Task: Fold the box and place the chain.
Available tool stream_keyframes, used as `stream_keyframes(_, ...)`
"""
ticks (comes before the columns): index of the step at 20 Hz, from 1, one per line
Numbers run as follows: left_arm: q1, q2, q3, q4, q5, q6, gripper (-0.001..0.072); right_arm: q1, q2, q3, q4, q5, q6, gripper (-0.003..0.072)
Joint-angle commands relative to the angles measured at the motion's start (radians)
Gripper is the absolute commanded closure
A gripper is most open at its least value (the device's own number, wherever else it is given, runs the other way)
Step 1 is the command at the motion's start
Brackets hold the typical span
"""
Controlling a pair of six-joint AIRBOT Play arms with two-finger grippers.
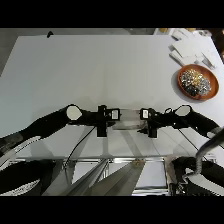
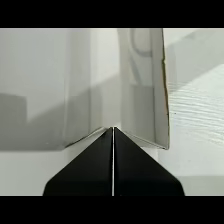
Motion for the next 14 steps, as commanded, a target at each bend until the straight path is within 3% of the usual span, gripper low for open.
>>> stream_keyframes(1, 0.042, 0.116, 0.000, 0.195, -0.049, -0.387, 0.0704, 0.000, -0.001, 0.000, 0.001, 0.000, 0.000, 0.0287)
stream_keyframes(5, 0.119, 0.274, 0.000, 0.557, -0.151, -1.063, 0.0704, 0.000, -0.001, 0.000, 0.001, 0.000, 0.000, 0.0287)
stream_keyframes(8, 0.186, 0.343, 0.000, 0.745, -0.279, -1.394, 0.0705, 0.000, -0.001, 0.000, 0.001, 0.000, 0.000, 0.0287)
stream_keyframes(11, 0.244, 0.310, 0.000, 0.783, -0.316, -1.623, 0.0705, 0.000, -0.001, 0.000, 0.001, 0.000, 0.000, 0.0287)
stream_keyframes(14, 0.251, 0.202, 0.000, 0.680, -0.256, -1.667, 0.0700, 0.000, -0.001, 0.000, 0.001, 0.000, 0.000, 0.0287)
